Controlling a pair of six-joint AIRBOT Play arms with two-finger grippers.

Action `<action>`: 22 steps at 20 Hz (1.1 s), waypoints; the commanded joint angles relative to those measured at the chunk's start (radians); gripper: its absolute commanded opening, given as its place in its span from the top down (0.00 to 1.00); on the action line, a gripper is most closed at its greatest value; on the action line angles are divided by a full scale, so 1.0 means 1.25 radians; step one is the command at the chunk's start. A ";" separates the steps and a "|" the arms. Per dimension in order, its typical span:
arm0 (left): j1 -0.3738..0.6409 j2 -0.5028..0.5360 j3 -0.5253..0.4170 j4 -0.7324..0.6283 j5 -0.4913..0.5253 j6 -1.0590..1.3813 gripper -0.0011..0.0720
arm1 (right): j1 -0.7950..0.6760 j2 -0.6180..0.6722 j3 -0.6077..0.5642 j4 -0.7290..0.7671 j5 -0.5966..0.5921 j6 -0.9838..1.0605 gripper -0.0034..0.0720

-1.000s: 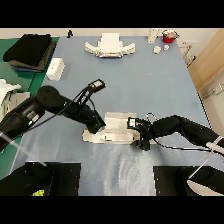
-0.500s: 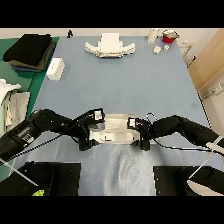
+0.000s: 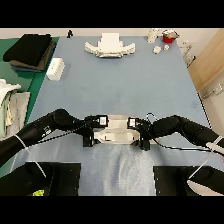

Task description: Fold the box.

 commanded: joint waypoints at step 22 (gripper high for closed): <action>-0.046 -0.071 -0.001 -0.185 0.050 0.132 0.21 | 0.000 0.000 0.000 0.000 0.000 0.000 0.29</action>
